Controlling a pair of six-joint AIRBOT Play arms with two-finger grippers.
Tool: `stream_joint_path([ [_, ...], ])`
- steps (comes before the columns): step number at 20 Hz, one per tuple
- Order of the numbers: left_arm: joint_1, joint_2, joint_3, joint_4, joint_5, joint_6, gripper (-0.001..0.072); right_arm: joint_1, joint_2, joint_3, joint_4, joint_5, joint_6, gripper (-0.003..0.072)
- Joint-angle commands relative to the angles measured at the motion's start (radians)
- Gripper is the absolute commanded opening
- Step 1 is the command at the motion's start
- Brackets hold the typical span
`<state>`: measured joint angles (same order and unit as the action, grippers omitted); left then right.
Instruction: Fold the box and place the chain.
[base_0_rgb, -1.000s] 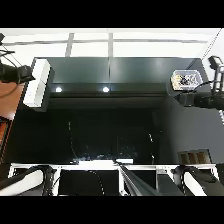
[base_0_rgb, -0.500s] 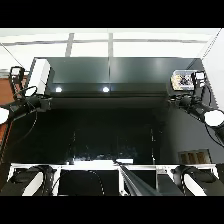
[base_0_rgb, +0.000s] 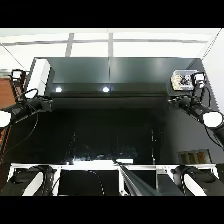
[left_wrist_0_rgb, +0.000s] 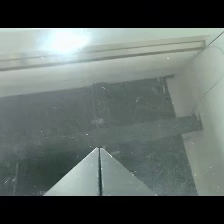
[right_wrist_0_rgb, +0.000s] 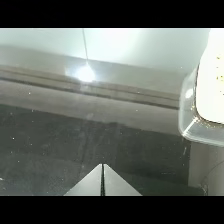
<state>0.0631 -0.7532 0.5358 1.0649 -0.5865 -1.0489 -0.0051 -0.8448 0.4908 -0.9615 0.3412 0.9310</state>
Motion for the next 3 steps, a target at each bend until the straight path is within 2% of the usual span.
stream_joint_path([
  [1, 0.000, 0.001, -0.001, 0.000, 0.003, 0.002, 0.0029, 0.001, 0.001, 0.000, 0.000, -0.002, -0.001, 0.0013],
  [3, 0.000, 0.001, -0.001, 0.000, 0.003, 0.002, 0.0029, 0.001, 0.001, 0.000, 0.000, -0.002, -0.001, 0.0013],
])
